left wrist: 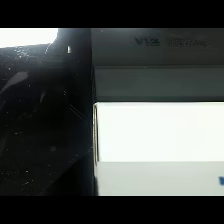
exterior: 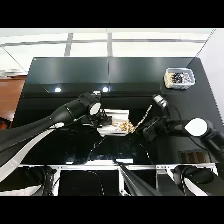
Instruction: Fold the box and place the chain.
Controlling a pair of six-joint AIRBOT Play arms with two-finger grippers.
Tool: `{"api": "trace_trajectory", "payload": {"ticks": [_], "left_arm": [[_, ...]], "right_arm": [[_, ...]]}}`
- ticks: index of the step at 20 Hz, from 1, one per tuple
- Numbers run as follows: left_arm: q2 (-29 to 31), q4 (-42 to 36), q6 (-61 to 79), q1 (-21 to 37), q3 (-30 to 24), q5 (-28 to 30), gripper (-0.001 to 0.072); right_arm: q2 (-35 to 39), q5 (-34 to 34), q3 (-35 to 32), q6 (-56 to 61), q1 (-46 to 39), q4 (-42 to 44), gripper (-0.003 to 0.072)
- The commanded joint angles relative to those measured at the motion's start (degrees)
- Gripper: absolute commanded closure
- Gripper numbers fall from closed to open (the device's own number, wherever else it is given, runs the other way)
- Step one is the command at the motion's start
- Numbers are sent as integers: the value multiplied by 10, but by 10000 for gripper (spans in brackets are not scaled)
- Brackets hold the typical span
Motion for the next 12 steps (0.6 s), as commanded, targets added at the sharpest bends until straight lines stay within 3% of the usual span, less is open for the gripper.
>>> {"api": "trace_trajectory", "payload": {"ticks": [1,6,8,12], "left_arm": [[0,0,0,0,0,0,678],[0,0,0,0,0,0,678],[0,0,0,0,0,0,678],[0,0,0,0,0,0,678]], "right_arm": [[-7,-90,-35,-307,57,-34,-34],[-93,-104,-32,-454,56,59,-34],[-119,-117,-21,-467,56,104,-34],[-148,-177,0,-467,57,107,-34]]}}
